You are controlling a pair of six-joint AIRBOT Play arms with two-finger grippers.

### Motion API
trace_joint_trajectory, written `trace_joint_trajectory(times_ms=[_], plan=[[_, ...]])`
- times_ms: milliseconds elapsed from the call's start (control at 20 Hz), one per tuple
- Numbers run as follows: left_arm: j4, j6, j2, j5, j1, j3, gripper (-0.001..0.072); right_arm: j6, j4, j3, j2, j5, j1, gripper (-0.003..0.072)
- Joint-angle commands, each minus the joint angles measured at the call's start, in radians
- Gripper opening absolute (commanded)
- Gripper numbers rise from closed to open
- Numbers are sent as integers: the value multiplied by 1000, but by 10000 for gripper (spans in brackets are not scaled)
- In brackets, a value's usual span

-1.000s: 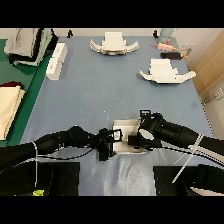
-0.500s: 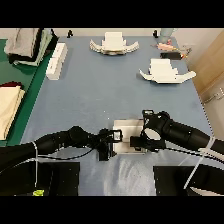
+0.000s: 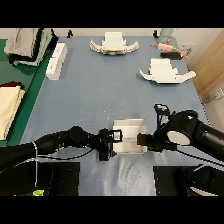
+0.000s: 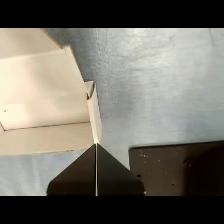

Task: Fold the box.

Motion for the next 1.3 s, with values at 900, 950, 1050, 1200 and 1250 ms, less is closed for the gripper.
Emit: trace_joint_trajectory(times_ms=[900,950,1050,1200,1250], plan=[[0,0,0,1,0,1,315,-1236,843,155,-578,39,-922,4],[0,0,0,1,0,1,315,-1258,847,174,-599,55,-907,4],[0,0,0,1,0,1,315,-1297,866,202,-624,108,-879,4],[0,0,0,0,0,1,315,-1349,880,209,-627,212,-826,4],[0,0,0,1,0,1,315,-1371,879,209,-627,248,-807,3]])
